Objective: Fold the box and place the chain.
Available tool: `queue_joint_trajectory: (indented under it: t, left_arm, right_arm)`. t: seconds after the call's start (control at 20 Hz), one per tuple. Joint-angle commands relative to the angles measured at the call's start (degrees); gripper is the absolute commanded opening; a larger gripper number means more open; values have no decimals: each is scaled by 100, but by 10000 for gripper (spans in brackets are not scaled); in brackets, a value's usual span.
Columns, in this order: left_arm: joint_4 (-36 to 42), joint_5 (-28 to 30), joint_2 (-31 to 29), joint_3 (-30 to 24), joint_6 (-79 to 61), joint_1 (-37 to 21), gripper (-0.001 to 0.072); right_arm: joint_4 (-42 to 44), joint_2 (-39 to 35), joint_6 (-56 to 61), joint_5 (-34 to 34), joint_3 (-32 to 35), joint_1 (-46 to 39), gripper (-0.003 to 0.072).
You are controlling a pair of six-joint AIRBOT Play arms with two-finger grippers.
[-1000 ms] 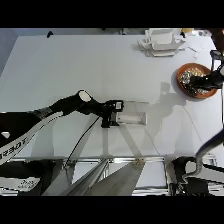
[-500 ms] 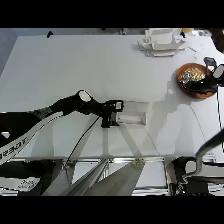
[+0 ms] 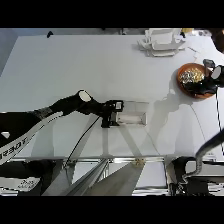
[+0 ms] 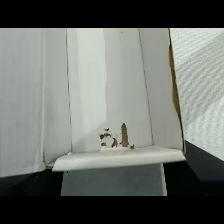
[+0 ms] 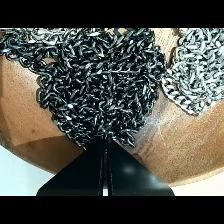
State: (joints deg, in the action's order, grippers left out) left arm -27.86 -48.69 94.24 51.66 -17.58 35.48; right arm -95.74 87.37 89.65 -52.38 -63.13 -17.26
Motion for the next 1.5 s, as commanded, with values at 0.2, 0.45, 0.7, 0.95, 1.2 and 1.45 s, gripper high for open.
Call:
queue_joint_trajectory:
  t: [0.2,0.45,0.7,0.95,1.2,1.45]
  left_arm:
    - [-2,2,-4,-2,-2,-4,133]
    - [0,2,-4,-2,-2,-2,133]
    - [0,2,-4,-2,-2,-2,133]
    - [0,2,-4,-2,-2,-2,133]
    - [0,2,-4,-2,-2,-2,133]
    - [0,2,-4,-2,-2,-4,133]
  right_arm:
    - [-46,-807,-201,125,-2,-2,14]
    - [20,-1224,-297,225,-2,0,14]
    - [376,-1768,-739,-63,-2,4,13]
    - [1681,-3300,-1113,-616,-2,4,14]
    - [3112,-4590,-1685,-1506,-2,184,14]
    - [3112,-5230,-1683,-2201,0,1698,14]
